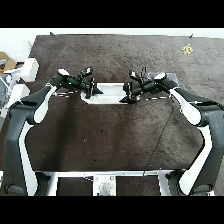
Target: Fold the box and place the chain.
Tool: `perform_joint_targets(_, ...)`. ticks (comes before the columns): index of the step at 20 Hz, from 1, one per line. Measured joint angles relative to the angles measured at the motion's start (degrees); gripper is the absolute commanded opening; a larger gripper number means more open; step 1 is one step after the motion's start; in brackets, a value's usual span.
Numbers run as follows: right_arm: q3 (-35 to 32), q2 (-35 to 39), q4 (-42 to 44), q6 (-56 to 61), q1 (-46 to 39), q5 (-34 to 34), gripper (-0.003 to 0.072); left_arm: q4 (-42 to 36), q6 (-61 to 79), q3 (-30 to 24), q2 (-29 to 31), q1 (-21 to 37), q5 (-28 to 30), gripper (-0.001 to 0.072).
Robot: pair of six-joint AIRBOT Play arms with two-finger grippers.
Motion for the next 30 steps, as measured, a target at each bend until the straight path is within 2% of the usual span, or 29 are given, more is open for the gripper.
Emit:
perform_joint_targets(8, 3.23, -3.19, -1.25, 0.42, 1.01, 0.76, 0.0647, 0.00, 0.00, 0.00, 0.02, 0.00, 0.00, 0.0012)
perform_joint_targets(30, 3.56, -3.65, -4.92, 0.52, 1.79, -2.23, 0.0630, -0.02, -0.02, 0.00, 0.00, 0.00, 0.09, 0.0012)
